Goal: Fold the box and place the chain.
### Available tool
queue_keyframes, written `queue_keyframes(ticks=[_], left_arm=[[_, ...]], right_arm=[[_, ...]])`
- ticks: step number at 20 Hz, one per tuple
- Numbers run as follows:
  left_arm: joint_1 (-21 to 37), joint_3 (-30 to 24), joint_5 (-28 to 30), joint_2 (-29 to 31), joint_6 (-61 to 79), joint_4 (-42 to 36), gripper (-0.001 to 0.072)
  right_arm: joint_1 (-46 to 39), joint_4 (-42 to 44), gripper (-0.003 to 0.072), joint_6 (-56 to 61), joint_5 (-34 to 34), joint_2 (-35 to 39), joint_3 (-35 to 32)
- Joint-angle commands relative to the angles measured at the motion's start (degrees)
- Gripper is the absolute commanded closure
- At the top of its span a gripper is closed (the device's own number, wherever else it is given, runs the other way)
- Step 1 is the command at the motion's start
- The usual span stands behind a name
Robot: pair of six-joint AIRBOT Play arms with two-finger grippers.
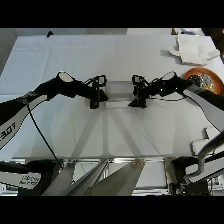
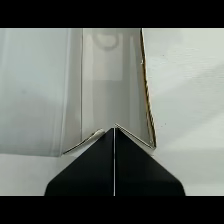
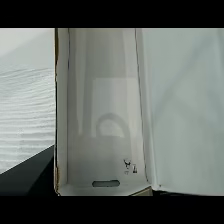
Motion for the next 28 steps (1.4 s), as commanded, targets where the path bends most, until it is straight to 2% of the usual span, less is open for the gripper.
queue_keyframes(ticks=[1, 6, 11, 14, 17, 20, 24, 28], left_arm=[[0.17, -0.02, 0.07, 0.31, -0.02, 0.42, 0.0696], [3.17, -0.02, 0.15, 6.95, -8.66, 6.71, 0.0696], [12.79, -0.02, -4.44, 18.10, -33.29, 19.45, 0.0697], [17.86, -1.49, -6.01, 22.03, -49.27, 27.50, 0.0696], [19.47, -6.38, -6.01, 22.03, -55.23, 29.59, 0.0696], [18.34, -11.54, -7.45, 20.17, -59.56, 25.44, 0.0698], [15.13, -12.31, -3.52, 16.46, -70.77, 24.98, 0.0699], [10.69, -12.31, 1.49, 13.86, -73.07, 23.63, 0.0699]], right_arm=[[0.00, -0.13, 0.0203, -0.02, 0.07, 0.00, -0.02], [0.00, -0.13, 0.0203, -0.02, 0.04, 0.00, -0.02], [0.00, -0.13, 0.0203, -0.02, 0.07, 0.00, -0.02], [0.00, -0.13, 0.0203, -0.02, 0.07, 0.00, -0.02], [0.00, -0.13, 0.0203, -0.02, 0.04, 0.00, -0.02], [0.00, -0.13, 0.0203, -0.04, 0.04, 0.00, -0.02], [0.00, -0.13, 0.0203, -0.04, 0.04, 0.00, -0.02], [0.00, -0.13, 0.0203, -0.02, 0.07, 0.00, -0.02]])
